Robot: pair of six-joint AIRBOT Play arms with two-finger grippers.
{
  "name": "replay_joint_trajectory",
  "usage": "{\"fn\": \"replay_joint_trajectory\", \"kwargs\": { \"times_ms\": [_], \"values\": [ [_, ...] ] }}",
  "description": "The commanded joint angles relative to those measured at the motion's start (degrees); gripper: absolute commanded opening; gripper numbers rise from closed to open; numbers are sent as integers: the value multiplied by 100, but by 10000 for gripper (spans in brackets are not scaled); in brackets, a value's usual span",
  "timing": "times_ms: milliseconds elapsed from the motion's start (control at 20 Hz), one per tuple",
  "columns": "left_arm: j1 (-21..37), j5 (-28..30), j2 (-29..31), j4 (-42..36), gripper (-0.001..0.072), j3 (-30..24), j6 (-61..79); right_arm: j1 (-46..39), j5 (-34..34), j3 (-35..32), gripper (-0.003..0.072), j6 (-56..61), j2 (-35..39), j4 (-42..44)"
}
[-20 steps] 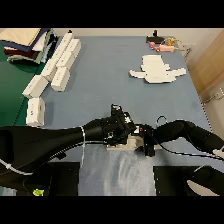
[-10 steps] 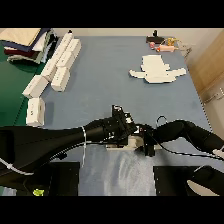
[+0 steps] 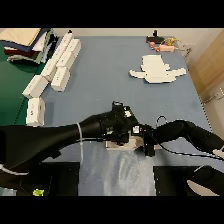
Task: Fold the box.
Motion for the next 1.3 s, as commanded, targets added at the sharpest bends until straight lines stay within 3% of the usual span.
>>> {"fn": "replay_joint_trajectory", "kwargs": {
  "times_ms": [0,100,200,250,400,650,850,950,1100,1200,1250],
  "values": [
    [251,-671,540,-125,591,374,450,0,2,0,498,0,-2,0],
    [446,-868,1049,-122,556,382,595,0,2,0,498,0,-2,0],
    [634,-1215,1440,-120,114,382,1104,0,0,0,497,0,-2,0],
    [723,-1333,1596,-125,19,367,1458,0,2,0,497,0,-2,0],
    [927,-1233,1878,-376,16,192,3095,0,0,0,498,0,-2,0],
    [925,199,1803,-48,16,-238,4478,0,2,0,498,0,-2,0],
    [925,901,1685,-22,15,-717,6175,0,0,0,498,0,-2,0],
    [1137,1338,1930,-258,12,-1285,6804,0,0,0,498,0,-2,0],
    [1659,2669,2940,-503,13,-2616,7455,0,0,0,498,0,-2,-2],
    [2004,3416,3635,-1117,18,-3486,8533,0,2,0,497,0,-2,0],
    [2203,3563,3856,-1519,116,-3821,9204,0,2,0,498,0,-2,0]
  ]
}}
